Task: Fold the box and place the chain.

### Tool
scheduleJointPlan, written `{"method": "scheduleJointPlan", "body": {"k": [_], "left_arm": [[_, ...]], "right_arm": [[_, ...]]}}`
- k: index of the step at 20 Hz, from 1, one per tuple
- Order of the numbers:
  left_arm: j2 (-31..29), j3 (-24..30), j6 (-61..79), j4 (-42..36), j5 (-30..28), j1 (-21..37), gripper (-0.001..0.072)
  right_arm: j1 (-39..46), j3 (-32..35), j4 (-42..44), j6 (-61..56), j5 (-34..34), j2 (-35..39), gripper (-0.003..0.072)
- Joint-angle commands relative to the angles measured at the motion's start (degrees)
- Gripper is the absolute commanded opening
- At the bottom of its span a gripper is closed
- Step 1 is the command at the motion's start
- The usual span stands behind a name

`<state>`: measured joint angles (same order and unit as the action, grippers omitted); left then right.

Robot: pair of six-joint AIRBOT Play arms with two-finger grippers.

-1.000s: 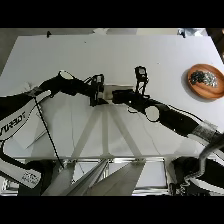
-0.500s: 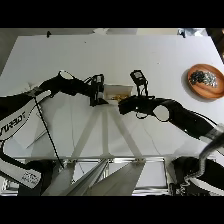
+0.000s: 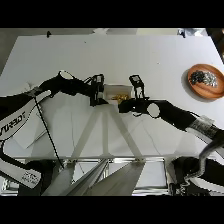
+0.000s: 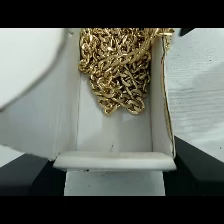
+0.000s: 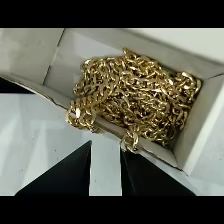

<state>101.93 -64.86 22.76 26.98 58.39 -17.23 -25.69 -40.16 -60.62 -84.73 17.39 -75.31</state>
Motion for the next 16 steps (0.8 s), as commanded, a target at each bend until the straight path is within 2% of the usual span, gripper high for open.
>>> {"method": "scheduleJointPlan", "body": {"k": [1, 9, 12, 16], "left_arm": [[0.0, 0.0, 0.2, 0.0, 0.1, 0.0, 0.0326], [0.0, 0.0, 0.2, 0.0, 0.1, 0.0, 0.0326], [0.0, 0.0, 0.2, 0.0, 0.1, 0.0, 0.0326], [0.0, 0.0, 0.2, 0.0, 0.1, 0.0, 0.0326]], "right_arm": [[0.0, -0.1, 2.1, 0.0, -3.4, -1.0, 0.0168], [-4.2, -0.1, 5.8, 0.0, -6.5, -1.1, 0.0159], [-5.0, -0.1, 7.3, -0.1, -10.1, -1.1, 0.0158], [-5.0, -2.8, 9.9, 0.0, -12.3, -0.9, 0.0158]]}}
